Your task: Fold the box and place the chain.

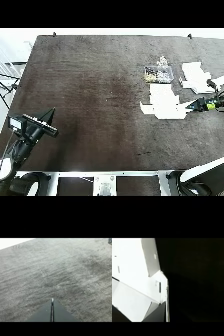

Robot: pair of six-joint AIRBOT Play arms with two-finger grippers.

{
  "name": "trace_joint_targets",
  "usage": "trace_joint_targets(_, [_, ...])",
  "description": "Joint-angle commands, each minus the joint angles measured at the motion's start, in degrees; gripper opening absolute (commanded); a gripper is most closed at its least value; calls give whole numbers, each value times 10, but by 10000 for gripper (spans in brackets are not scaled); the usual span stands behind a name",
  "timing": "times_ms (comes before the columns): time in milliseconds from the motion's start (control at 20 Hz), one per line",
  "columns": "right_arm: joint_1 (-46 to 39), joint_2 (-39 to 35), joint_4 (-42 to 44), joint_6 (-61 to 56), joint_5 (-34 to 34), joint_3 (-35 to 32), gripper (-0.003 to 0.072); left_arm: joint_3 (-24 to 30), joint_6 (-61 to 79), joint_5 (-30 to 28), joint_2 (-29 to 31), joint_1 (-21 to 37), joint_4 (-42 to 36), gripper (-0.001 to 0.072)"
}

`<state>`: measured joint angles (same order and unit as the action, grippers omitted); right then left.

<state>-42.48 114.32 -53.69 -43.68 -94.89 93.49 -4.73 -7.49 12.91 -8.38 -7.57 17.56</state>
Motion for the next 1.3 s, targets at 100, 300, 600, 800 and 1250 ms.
trace_joint_targets(100, [4,-19,81,7,-39,-49,9,0,0,0,0,0,0,16])
trace_joint_targets(300, [34,-101,139,13,17,-172,9,0,0,0,0,0,0,17])
trace_joint_targets(600, [176,-242,288,19,155,-385,9,0,0,0,0,0,0,16])
trace_joint_targets(800, [303,-269,312,-10,246,-400,9,0,0,0,0,0,0,16])
trace_joint_targets(1250, [448,-264,312,8,479,-395,9,-1,0,-5,0,0,0,16])
